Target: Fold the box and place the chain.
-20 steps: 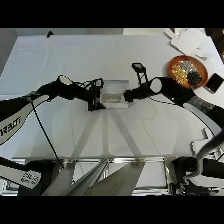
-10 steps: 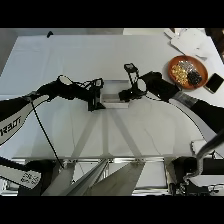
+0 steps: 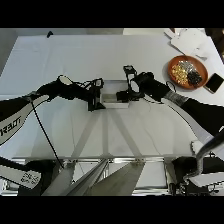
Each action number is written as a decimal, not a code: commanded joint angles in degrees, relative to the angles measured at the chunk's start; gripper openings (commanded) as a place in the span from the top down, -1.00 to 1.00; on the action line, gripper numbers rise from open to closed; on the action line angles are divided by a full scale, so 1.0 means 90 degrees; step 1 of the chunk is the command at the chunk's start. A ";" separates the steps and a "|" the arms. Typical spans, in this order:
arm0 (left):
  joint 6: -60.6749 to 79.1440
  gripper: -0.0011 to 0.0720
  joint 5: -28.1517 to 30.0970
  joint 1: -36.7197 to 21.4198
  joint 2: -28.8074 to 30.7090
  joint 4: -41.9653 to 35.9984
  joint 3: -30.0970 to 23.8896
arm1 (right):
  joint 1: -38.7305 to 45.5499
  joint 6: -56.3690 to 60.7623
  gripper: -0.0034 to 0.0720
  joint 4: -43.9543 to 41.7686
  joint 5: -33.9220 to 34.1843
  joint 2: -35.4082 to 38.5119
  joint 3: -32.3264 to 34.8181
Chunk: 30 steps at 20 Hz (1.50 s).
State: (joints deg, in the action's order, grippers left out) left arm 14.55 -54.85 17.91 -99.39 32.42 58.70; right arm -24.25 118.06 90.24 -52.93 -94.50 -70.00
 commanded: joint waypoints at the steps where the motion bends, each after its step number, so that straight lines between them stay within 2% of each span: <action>1: 0.0000 0.66 0.0000 0.0005 0.0000 0.0000 0.0002 | -0.0017 0.0605 0.07 0.0085 -0.0272 -0.0100 -0.0027; 3: 0.0000 0.66 0.0000 0.0005 0.0000 0.0000 0.0002 | -0.0015 0.0775 0.08 0.0155 -0.0384 -0.0170 -0.0029; 4: 0.0000 0.66 0.0000 0.0005 0.0000 0.0000 0.0002 | -0.0017 0.0906 0.36 0.0197 -0.0357 -0.0170 -0.0029; 5: 0.0000 0.66 0.0000 0.0005 0.0000 0.0000 0.0002 | -0.0017 0.1049 0.52 0.0236 -0.0325 -0.0170 -0.0046; 6: 0.0000 0.66 0.0000 0.0002 0.0000 0.0000 0.0002 | -0.0017 0.1132 0.55 0.0238 -0.0299 -0.0170 -0.0066; 7: 0.0000 0.66 0.0000 0.0002 0.0000 0.0000 0.0002 | -0.0017 0.1178 0.84 0.0260 -0.0250 -0.0170 -0.0078; 10: 0.0000 0.66 0.0000 0.0002 0.0000 0.0000 0.0002 | -0.0022 0.1192 0.88 0.0260 -0.0211 -0.0170 -0.0083; 11: 0.0000 0.66 0.0000 0.0002 0.0000 0.0000 0.0002 | -0.0022 0.1192 0.83 0.0260 -0.0211 -0.0170 -0.0083; 13: -0.0002 0.66 0.0000 0.0005 0.0000 0.0000 0.0002 | -0.0022 0.1115 0.10 0.0255 -0.0248 -0.0146 -0.0087; 14: 0.0000 0.66 0.0000 0.0002 0.0000 0.0000 0.0002 | -0.0022 0.1022 0.01 0.0250 -0.0257 -0.0095 -0.0087; 20: -0.0002 0.66 0.0000 0.0002 0.0000 0.0000 0.0002 | -0.0012 0.0765 0.01 0.0267 -0.0641 0.0792 -0.0087; 23: 0.0000 0.66 0.0000 0.0005 0.0000 0.0000 0.0002 | 0.0155 0.0153 0.01 0.0257 -0.0860 0.1443 -0.0087; 27: 0.0000 0.66 0.0000 0.0005 0.0000 0.0000 0.0002 | 0.0804 -0.0804 0.01 0.0600 -0.0945 0.2108 -0.0087; 30: 0.0000 0.66 0.0000 0.0002 0.0000 0.0000 0.0002 | 0.1666 -0.1260 0.01 0.1081 -0.0874 0.2339 -0.0087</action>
State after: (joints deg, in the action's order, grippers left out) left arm 14.55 -54.87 17.91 -99.39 32.40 58.70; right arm -14.92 112.14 96.31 -60.88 -75.99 -70.74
